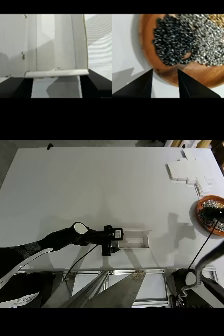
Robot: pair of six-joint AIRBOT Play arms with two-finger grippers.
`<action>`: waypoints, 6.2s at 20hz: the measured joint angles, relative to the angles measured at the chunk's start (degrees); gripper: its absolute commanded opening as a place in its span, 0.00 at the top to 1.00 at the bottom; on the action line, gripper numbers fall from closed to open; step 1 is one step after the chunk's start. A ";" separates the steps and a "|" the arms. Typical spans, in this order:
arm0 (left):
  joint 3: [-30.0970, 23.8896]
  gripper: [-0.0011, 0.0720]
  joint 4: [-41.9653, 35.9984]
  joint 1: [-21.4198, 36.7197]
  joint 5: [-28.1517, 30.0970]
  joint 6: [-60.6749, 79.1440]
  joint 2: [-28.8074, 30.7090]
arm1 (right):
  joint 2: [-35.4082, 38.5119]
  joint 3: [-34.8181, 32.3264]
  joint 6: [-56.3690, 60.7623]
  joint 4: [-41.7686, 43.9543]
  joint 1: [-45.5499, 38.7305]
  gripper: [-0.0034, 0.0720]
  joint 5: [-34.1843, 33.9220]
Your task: Fold the box and place the chain.
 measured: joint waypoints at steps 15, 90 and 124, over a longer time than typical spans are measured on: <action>0.00 0.51 0.00 0.00 0.00 -0.02 0.02 | -9.60 0.02 -3.34 4.85 -6.03 0.66 -7.26; 0.00 0.51 0.00 0.00 0.00 0.00 0.00 | 21.86 -9.88 -36.30 31.50 55.36 0.60 12.20; 0.00 0.51 0.00 0.00 0.00 0.00 0.00 | 3.80 -15.82 -80.11 19.56 30.75 0.72 7.54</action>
